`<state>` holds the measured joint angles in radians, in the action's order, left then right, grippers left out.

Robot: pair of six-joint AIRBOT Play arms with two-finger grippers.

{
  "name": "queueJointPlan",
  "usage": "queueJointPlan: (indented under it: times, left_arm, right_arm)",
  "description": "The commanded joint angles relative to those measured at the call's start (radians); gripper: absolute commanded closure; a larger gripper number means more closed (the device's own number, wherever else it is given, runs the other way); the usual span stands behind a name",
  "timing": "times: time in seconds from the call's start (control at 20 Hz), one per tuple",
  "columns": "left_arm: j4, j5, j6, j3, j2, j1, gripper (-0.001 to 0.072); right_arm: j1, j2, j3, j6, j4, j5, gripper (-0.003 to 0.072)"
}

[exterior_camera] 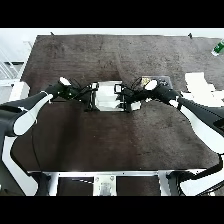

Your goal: Fold the box and place the chain.

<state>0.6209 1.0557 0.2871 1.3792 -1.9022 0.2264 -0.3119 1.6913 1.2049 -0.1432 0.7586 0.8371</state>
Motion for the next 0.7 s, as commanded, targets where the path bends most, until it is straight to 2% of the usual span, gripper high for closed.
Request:
queueJointPlan:
  times: [0.0,0.1,0.3,0.45,0.5,0.6,0.65]
  left_arm:
    - [0.001,0.001,0.0,0.0,0.0,0.0,0.0183]
    - [0.001,0.002,0.0,0.0,0.0,0.0,0.0183]
    - [0.001,0.002,0.0,0.0,0.0,0.0,0.0183]
    - [0.001,0.002,0.0,0.0,0.0,0.0,0.0183]
    - [0.001,0.002,0.0,0.0,0.0,0.0,0.0183]
    - [0.001,0.002,0.0,0.0,0.0,0.0,0.0183]
    - [0.001,0.001,0.0,0.0,0.0,0.0,0.0183]
  right_arm:
    - [0.0,0.001,0.002,-0.019,0.012,-0.003,0.0182]
    - [0.0,0.001,0.002,-0.038,0.012,-0.003,0.0128]
    - [0.0,0.001,0.002,-0.052,0.012,-0.004,0.0128]
    - [0.0,0.001,0.002,-0.052,0.012,-0.005,0.0087]
    - [0.0,0.001,0.002,-0.052,0.012,-0.005,0.0111]
    - [0.0,0.001,0.002,-0.044,0.04,-0.005,0.0296]
    - [0.001,0.001,0.002,-0.013,0.072,-0.008,0.0312]
